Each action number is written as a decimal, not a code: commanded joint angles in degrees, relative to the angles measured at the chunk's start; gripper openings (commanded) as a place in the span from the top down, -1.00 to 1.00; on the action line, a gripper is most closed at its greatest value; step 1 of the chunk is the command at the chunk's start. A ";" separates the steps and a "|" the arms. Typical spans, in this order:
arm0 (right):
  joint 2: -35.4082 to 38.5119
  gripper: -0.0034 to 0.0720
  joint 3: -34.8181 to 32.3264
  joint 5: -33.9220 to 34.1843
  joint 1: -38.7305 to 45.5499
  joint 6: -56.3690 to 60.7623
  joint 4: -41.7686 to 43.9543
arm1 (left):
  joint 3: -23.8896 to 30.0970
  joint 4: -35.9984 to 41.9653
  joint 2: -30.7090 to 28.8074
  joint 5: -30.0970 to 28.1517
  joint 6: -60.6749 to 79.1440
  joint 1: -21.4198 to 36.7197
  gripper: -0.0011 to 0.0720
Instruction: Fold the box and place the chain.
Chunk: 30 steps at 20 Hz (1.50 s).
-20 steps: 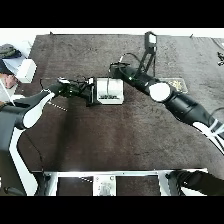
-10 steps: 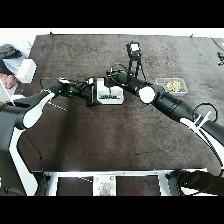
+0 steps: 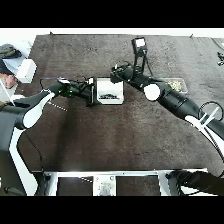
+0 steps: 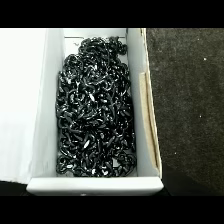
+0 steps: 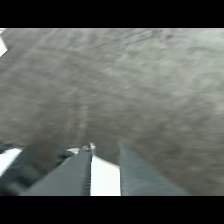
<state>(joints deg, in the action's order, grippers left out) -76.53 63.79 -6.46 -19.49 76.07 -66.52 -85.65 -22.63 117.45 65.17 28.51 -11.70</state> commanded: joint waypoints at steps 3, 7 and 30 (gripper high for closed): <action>-1.75 0.61 4.13 -14.86 10.49 -17.49 16.04 | 0.00 0.00 0.02 0.02 0.00 0.04 0.19; -9.90 0.61 10.93 -33.88 19.69 -44.22 45.72 | 0.00 0.00 0.00 0.00 0.00 0.02 0.19; -32.57 0.60 34.58 -68.85 19.39 -63.08 34.49 | 0.00 0.00 0.00 -0.04 0.00 0.04 0.19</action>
